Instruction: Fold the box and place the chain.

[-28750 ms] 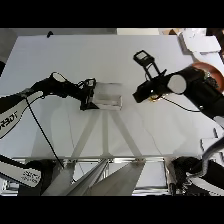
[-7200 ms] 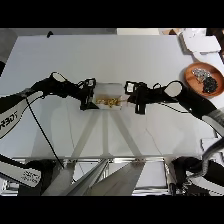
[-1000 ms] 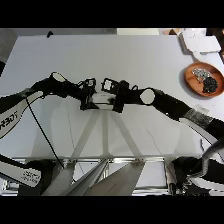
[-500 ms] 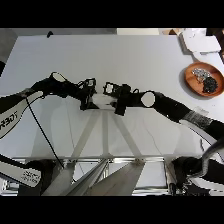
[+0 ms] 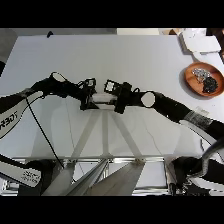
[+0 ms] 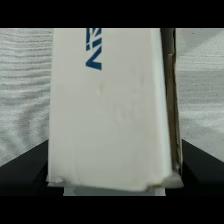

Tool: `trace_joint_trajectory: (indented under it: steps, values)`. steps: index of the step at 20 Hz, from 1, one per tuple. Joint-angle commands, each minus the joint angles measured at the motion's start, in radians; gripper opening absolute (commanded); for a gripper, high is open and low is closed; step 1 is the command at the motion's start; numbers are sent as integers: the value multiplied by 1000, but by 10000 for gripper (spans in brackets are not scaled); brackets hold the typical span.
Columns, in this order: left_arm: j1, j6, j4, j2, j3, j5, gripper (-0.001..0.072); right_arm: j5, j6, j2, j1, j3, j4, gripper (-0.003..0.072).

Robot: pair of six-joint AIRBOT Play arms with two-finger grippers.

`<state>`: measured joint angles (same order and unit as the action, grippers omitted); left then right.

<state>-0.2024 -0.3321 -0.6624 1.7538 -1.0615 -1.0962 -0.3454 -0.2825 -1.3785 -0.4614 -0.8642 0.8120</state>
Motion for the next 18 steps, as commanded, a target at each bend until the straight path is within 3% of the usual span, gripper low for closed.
trace_joint_trajectory:
  steps: [1, 9, 11, 12, 18]
  values:
    - [-1, -1, 0, 0, 0, 0, 316, -9, -9, -5, -1, 2, 0, 268]
    - [-1, -1, 0, 0, 0, 0, 316, -61, -8, -5, -27, 33, 0, 283]
    - [-1, -1, 0, 0, 0, 0, 316, -59, -8, -5, -38, 42, 0, 451]
    - [-1, -1, 0, 0, 0, 0, 316, -56, -8, -3, -38, 41, 0, 481]
    - [-1, -1, 0, 0, 0, 0, 316, -16, -9, 20, -38, 41, 0, 480]
